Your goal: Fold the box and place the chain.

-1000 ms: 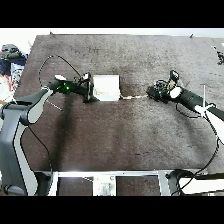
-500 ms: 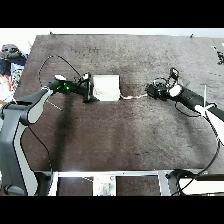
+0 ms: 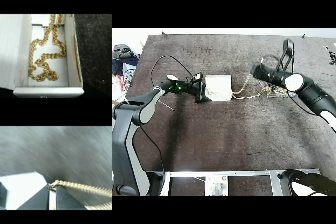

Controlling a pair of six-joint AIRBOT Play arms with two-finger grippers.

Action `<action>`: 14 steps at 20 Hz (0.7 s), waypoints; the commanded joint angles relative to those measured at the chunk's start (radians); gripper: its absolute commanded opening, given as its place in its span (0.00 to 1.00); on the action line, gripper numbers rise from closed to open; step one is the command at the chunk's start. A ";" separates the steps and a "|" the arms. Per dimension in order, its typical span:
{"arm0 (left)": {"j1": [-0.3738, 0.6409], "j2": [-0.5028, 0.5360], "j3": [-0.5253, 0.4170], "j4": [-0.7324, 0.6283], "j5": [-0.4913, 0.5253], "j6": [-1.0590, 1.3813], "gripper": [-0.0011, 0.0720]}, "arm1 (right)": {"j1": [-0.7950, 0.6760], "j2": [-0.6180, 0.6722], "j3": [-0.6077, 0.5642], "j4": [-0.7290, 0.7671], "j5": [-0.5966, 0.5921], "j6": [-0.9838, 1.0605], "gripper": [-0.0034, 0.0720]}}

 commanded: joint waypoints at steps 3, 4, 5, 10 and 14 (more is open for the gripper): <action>0.000 -0.001 0.000 0.000 0.000 0.000 0.30 | 0.125 0.002 0.214 -0.005 -0.030 -0.108 0.06; 0.000 -0.001 0.000 0.000 0.000 0.000 0.30 | 0.138 -0.009 0.246 -0.013 -0.030 -0.118 0.06; 0.000 -0.001 0.000 0.000 0.000 0.000 0.30 | 0.150 -0.021 0.272 -0.014 -0.030 -0.118 0.06; 0.000 -0.001 0.000 0.000 0.000 0.000 0.30 | 0.203 -0.081 0.312 -0.040 -0.016 -0.117 0.06; 0.000 -0.001 0.000 0.000 0.000 0.000 0.30 | 0.241 -0.165 0.311 -0.041 0.066 -0.117 0.06</action>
